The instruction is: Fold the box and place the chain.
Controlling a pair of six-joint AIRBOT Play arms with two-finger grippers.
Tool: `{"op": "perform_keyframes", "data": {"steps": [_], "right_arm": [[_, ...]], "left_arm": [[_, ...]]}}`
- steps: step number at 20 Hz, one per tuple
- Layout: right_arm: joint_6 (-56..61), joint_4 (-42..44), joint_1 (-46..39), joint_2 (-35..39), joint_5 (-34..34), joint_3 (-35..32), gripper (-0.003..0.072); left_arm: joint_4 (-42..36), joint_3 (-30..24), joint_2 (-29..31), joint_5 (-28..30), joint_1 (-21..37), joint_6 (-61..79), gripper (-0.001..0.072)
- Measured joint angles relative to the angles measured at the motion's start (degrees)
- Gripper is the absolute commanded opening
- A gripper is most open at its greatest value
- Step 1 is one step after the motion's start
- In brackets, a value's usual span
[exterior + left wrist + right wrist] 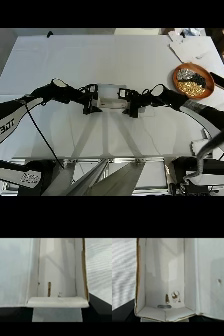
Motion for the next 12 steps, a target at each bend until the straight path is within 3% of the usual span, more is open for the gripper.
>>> {"op": "perform_keyframes", "data": {"steps": [12], "right_arm": [[-0.02, 0.0, 0.0, 0.0, 0.11, 0.0, 0.0298]], "left_arm": [[0.15, 0.0, 0.02, 0.42, -0.04, -0.15, 0.0215]]}}
